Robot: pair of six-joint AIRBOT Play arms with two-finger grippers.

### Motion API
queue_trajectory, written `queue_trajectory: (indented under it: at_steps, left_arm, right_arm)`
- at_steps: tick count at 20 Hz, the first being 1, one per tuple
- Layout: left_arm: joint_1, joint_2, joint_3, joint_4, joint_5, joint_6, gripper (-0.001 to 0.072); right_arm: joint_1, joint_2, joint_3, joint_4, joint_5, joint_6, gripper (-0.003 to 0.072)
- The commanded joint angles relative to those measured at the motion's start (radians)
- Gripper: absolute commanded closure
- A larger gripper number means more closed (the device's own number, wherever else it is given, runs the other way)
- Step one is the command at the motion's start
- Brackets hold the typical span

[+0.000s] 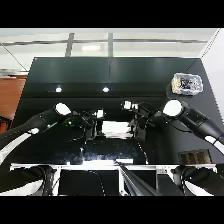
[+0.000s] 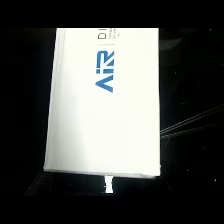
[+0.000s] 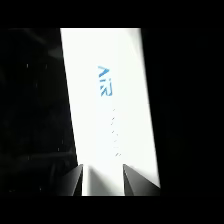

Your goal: Fold the box and place the chain.

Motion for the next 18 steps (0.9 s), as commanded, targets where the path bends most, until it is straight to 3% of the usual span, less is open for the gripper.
queue_trajectory:
  at_steps: [1, 2, 3, 4, 8, 10, 12, 18]
  left_arm:
    - [0.000, 0.000, 0.000, 0.000, 0.000, 0.000, 0.0245]
    - [0.000, 0.000, 0.000, 0.000, 0.000, 0.000, 0.0245]
    - [0.000, 0.000, 0.000, 0.000, 0.000, 0.000, 0.0245]
    - [0.000, 0.000, 0.000, 0.000, 0.000, 0.000, 0.0245]
    - [0.000, 0.000, 0.000, 0.000, 0.000, 0.000, 0.0245]
    - [0.000, 0.000, 0.000, 0.000, 0.000, 0.000, 0.0245]
    - [-0.001, 0.000, 0.000, 0.000, -0.003, 0.000, 0.0245]
    - [-0.001, 0.000, 0.000, 0.000, -0.003, 0.000, 0.0245]
  right_arm:
    - [-0.054, 0.056, 0.027, 0.013, 0.066, 0.193, 0.0393]
    - [-0.086, 0.065, 0.027, 0.014, 0.114, 0.284, 0.0394]
    - [-0.111, 0.065, 0.020, 0.022, 0.161, 0.364, 0.0491]
    - [-0.130, 0.065, -0.006, 0.053, 0.188, 0.425, 0.0686]
    - [-0.136, 0.040, -0.158, 0.396, 0.050, 0.435, 0.0683]
    - [-0.113, 0.000, -0.174, 0.492, -0.060, 0.467, 0.0683]
    - [-0.071, -0.041, -0.174, 0.531, -0.116, 0.466, 0.0683]
    - [-0.048, -0.119, -0.174, 0.463, -0.128, 0.476, 0.0682]
